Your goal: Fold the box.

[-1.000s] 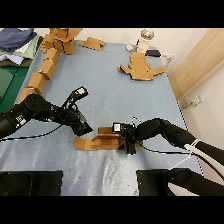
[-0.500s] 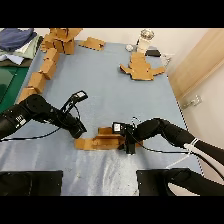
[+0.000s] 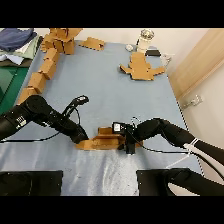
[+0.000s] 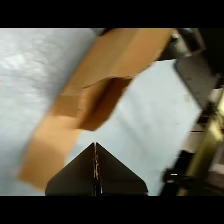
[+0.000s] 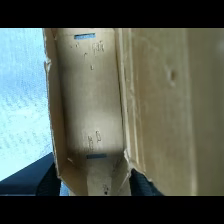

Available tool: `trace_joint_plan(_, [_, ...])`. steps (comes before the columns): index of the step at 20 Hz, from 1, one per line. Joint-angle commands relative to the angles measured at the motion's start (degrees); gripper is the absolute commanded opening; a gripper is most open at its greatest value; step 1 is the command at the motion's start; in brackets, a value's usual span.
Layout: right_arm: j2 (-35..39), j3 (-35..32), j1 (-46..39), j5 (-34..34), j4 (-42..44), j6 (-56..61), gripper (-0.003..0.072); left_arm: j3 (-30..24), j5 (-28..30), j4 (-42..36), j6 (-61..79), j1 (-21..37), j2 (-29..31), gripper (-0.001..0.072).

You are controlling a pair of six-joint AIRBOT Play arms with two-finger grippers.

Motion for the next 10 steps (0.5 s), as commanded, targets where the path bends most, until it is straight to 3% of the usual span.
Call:
trace_joint_plan(1, [0.00, -0.04, 0.07, -0.22, 0.22, 0.00, 0.0501, -1.11, -0.79, -11.87, -8.37, -3.39, -0.26, 0.0012])
trace_joint_plan(6, [0.00, -0.04, 0.04, -1.60, 0.17, 0.00, 0.0501, -0.83, 17.05, -17.53, -10.34, -5.86, -2.36, 0.0012])
trace_joint_plan(10, [0.00, -0.04, 0.00, -1.57, 0.13, 0.00, 0.0501, 2.03, 22.29, -14.64, -9.90, -5.92, -9.68, 0.0011])
